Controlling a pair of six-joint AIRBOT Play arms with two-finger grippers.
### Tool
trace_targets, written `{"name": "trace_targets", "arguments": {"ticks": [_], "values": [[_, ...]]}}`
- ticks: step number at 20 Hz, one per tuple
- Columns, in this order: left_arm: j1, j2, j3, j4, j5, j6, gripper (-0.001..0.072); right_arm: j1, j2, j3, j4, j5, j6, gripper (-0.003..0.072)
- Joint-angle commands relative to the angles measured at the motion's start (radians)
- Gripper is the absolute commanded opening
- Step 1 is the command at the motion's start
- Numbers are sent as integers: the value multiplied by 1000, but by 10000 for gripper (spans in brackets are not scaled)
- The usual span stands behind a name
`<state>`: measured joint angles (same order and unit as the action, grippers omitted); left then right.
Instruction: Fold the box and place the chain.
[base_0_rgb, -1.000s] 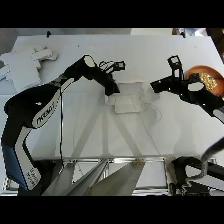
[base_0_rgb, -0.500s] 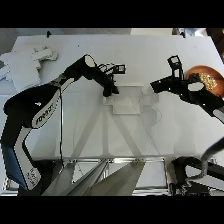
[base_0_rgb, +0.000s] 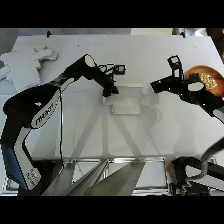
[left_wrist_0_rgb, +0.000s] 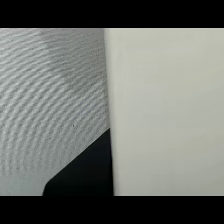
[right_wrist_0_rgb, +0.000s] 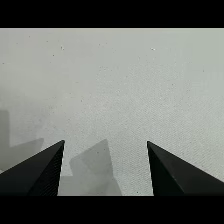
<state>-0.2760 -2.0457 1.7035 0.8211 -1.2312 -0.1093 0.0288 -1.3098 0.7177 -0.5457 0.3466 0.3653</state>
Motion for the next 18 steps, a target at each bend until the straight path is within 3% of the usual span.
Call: {"name": "trace_targets", "arguments": {"ticks": [1, 7, 10, 13, 15, 18], "values": [[0, 1, 0, -2, 0, 1, 6, 0, 1, 1, 0, -14, 0, 568], [0, 1, 0, -2, 1, 1, 6, 0, 16, 2, -12, 39, 50, 568], [0, 1, 0, -2, 0, 1, 6, 0, 95, 3, -83, 179, 47, 572], [0, 1, 0, -2, 1, 1, 7, 0, 217, 14, -318, 348, 38, 681], [0, 1, 0, -2, 0, 1, 7, 0, 310, 14, -427, 435, -90, 692], [0, 1, 0, -2, 1, 1, 7, 0, 424, 14, -425, 565, -191, 693]]}}
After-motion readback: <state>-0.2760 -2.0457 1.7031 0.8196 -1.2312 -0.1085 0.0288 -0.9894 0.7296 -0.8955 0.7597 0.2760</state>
